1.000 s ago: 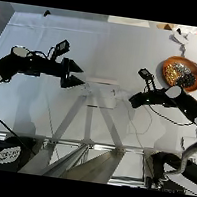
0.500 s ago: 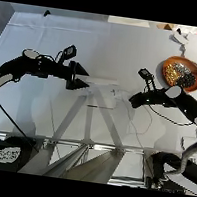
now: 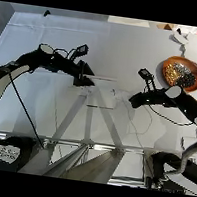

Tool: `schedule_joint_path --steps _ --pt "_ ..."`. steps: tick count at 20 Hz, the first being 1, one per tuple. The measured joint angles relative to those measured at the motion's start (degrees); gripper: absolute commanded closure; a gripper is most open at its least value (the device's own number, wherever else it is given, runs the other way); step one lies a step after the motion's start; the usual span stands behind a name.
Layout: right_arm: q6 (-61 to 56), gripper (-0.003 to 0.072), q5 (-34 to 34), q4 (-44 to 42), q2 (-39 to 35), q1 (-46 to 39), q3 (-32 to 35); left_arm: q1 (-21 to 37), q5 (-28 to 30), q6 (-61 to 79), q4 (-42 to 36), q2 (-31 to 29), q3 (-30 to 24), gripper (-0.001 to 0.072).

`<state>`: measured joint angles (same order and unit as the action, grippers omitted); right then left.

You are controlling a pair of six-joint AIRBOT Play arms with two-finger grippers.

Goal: Fold the box and place the chain.

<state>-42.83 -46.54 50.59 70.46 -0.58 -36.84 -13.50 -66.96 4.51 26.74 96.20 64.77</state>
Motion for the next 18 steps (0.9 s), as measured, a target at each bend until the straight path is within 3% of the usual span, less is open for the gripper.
schedule_joint_path --steps 1,2,3,7,8,9,18 --pt "0.0 0.0677 0.0 0.0 0.0 0.0 0.0 -0.13 -0.09 -0.28 0.9 0.44 0.42 0.0266" --pt "0.0 0.0677 0.0 0.0 0.0 0.0 0.0 -0.24 -0.35 -0.52 1.6 0.7 0.7 0.0435" --pt "0.0 0.0677 0.0 0.0 0.0 0.0 0.0 -0.31 -0.66 -0.7 2.05 0.94 0.94 0.0491" --pt "-0.02 0.0677 0.02 0.0 0.0 0.0 0.0 -0.42 -1.77 -0.74 3.23 1.36 1.33 0.0506" --pt "0.0 0.0677 0.0 0.0 0.0 0.0 0.0 -0.42 -1.97 -0.74 3.3 1.38 1.38 0.0559" --pt "0.0 0.0677 0.0 0.0 0.0 0.0 0.0 -0.42 -2.01 -0.74 3.39 1.42 1.42 0.0703" --pt "0.02 0.0677 0.09 -0.02 0.0 0.0 0.0 -0.44 -2.86 -0.2 3.85 1.11 1.92 0.0698"
